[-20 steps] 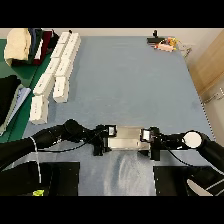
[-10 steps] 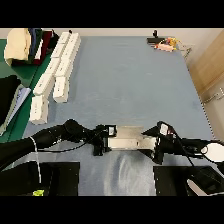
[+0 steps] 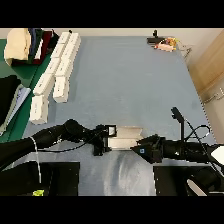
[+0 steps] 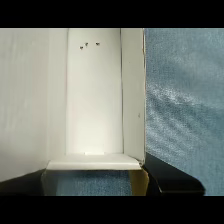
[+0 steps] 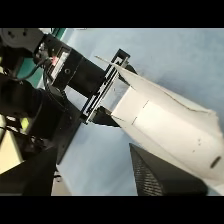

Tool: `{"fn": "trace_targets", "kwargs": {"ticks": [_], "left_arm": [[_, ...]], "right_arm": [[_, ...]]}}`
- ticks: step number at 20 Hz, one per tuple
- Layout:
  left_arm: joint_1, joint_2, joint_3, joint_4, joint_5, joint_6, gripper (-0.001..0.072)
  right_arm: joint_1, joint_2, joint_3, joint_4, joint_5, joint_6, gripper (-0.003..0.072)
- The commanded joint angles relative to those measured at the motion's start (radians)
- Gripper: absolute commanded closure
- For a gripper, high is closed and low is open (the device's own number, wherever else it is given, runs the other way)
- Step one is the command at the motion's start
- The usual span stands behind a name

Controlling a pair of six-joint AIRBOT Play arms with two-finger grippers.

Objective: Fold the box.

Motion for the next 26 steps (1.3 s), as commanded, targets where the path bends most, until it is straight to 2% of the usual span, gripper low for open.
{"fn": "trace_targets", "kwargs": {"ticks": [1,6,7,8,9,10,13,16,18,22,26], "left_arm": [[0.000,-0.001,0.001,0.000,0.000,0.000,0.0191],[0.000,-0.001,0.001,0.000,0.000,0.000,0.0191],[0.000,-0.001,0.001,0.000,0.000,0.001,0.0191],[0.000,-0.001,0.001,0.000,0.000,0.000,0.0191],[0.000,-0.001,0.001,0.000,0.000,0.001,0.0191],[0.000,-0.001,0.001,0.000,0.000,0.000,0.0191],[0.000,-0.001,0.001,0.000,0.000,0.000,0.0191],[0.000,-0.001,0.001,0.000,0.000,0.000,0.0191],[0.000,-0.001,0.001,0.000,0.000,0.000,0.0191],[0.000,-0.001,0.001,0.000,0.000,0.001,0.0191],[0.000,-0.001,0.001,0.000,0.000,0.001,0.0191]], "right_arm": [[0.000,0.003,0.001,0.046,-0.008,0.151,-0.0024],[0.000,-0.010,0.001,0.055,-0.008,0.309,-0.0015],[0.000,-0.031,0.001,0.052,-0.006,0.350,0.0015],[0.000,-0.058,0.001,0.051,0.000,0.396,0.0242],[0.000,-0.097,0.001,0.052,0.001,0.405,0.0555],[0.000,-0.138,0.001,0.055,0.003,0.364,0.0652],[0.000,-0.279,0.007,0.171,0.011,0.177,0.0671],[0.000,-0.456,0.092,0.282,-0.006,-0.057,0.0671],[0.000,-0.574,0.197,0.253,-0.046,-0.137,0.0671],[0.000,-0.809,0.414,0.034,-0.079,-0.134,0.0671],[0.000,-0.980,0.473,-0.017,-0.078,-0.160,0.0671]]}}
